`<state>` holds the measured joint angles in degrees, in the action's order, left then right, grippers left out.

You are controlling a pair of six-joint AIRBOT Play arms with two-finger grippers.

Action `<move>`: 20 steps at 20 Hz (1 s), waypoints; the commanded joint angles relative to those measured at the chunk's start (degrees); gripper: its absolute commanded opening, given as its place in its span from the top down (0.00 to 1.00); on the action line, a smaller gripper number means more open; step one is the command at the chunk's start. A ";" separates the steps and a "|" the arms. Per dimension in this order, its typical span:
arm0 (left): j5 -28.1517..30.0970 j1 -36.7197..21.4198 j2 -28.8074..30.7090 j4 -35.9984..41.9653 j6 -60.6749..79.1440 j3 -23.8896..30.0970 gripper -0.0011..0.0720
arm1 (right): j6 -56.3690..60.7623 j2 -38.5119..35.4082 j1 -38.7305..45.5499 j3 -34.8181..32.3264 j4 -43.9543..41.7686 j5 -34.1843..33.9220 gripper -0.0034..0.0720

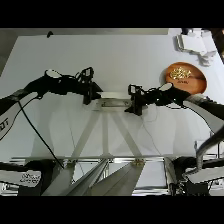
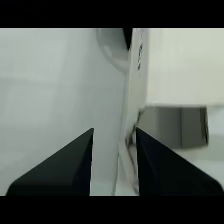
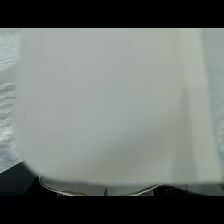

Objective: Fold the box and place the chain.

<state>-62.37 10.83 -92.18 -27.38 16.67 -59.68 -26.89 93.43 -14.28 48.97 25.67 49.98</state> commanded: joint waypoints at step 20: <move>29.64 10.49 5.31 4.63 -17.94 3.08 0.97 | 0.02 -0.04 -0.04 0.02 -0.02 0.04 0.23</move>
<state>-41.89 20.84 -84.23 -25.56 -1.34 -56.66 -26.87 93.43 -14.28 48.97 25.65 50.00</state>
